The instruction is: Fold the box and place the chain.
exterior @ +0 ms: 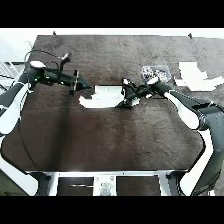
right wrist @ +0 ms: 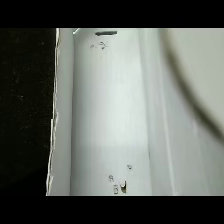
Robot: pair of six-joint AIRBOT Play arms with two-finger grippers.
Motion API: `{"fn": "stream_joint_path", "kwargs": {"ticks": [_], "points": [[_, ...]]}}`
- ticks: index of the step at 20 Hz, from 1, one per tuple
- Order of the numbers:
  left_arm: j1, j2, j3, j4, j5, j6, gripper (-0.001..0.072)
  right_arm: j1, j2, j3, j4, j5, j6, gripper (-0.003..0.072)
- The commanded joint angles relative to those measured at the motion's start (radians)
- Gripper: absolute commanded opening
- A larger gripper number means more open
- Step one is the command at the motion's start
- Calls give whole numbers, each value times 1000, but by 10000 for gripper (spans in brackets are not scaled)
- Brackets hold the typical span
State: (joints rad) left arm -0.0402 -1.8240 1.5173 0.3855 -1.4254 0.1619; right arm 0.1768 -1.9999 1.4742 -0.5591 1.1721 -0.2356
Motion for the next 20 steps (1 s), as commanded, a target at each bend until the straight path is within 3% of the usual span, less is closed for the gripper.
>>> {"fn": "stream_joint_path", "kwargs": {"ticks": [1,3,8,13,17,20], "points": [[-69,111,-185,60,227,24,12,1,-1,0,0,0,0,579],[-111,130,-248,59,306,21,13,1,-1,0,1,0,0,579],[-164,130,-233,26,408,-5,13,1,-1,0,0,0,0,578],[-169,87,-109,27,505,-8,15,1,-1,0,0,0,0,579],[-169,-22,16,58,478,-74,16,1,-1,0,0,0,0,579],[-169,-57,20,64,482,-80,16,1,-1,0,0,0,0,578]]}}
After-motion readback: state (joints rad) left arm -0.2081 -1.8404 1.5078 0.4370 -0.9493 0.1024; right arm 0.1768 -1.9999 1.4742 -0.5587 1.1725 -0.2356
